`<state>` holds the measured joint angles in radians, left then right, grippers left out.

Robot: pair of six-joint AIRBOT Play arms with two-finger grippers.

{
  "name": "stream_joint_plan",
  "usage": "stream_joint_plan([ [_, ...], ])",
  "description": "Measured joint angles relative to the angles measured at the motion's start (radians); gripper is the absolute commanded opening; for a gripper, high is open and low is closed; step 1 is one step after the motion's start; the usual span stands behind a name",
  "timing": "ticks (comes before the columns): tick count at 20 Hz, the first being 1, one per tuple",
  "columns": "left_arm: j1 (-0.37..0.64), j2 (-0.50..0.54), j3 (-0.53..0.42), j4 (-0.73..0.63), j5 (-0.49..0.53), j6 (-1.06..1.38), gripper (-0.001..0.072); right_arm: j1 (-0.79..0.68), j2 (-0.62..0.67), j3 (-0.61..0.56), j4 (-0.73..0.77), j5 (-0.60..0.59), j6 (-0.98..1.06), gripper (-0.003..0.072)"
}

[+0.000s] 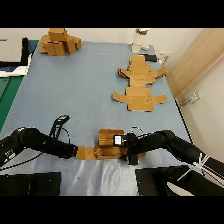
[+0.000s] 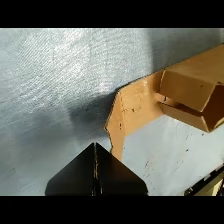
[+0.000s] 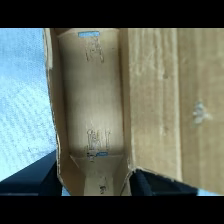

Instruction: Fold the box.

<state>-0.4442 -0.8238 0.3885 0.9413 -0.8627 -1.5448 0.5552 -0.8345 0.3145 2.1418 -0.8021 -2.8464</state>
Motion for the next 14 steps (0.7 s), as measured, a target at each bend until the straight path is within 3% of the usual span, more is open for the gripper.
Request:
stream_joint_plan([
  [14,-0.166,-0.024,-0.093,-0.248,0.234,0.052,0.0012,0.000,0.000,0.000,0.000,0.000,0.000,0.0503],
])
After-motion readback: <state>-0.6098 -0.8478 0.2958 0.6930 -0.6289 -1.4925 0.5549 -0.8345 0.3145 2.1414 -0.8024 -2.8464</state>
